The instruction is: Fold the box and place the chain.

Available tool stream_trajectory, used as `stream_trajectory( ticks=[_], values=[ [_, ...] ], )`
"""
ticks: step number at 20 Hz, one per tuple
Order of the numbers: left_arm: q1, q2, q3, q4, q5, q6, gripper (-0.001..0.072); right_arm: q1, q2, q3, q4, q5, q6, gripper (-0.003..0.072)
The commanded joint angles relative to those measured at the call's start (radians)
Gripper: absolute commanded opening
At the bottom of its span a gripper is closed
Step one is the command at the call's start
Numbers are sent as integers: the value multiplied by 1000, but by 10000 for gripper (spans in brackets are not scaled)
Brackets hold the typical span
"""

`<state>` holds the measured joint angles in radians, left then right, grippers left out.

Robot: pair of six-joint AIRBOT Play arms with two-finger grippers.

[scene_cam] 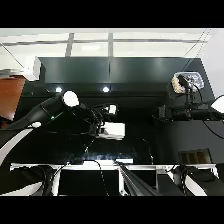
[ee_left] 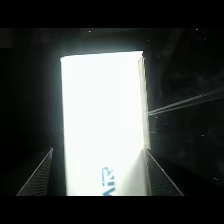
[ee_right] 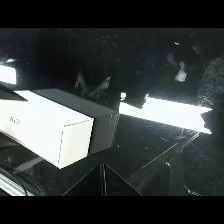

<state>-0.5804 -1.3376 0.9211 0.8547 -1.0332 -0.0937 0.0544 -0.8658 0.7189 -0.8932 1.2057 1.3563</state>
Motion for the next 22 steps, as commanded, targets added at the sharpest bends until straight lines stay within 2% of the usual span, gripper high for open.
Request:
stream_trajectory(
  ticks=[1, 7, 17, 22],
  values=[
    [-2, -1, 1, 24, -23, -39, 717, 0, 1, 1, -1, -4, 0, 22],
    [-25, -2, 1, 80, 10, -98, 717, 0, 1, 1, -2, -6, 0, 22],
    [-40, -2, -37, 74, 93, -123, 718, 0, 1, 1, -2, -24, 0, 22],
    [-69, -34, -37, 48, 100, -122, 717, 0, 1, 1, -2, -28, 0, 22]
  ],
)
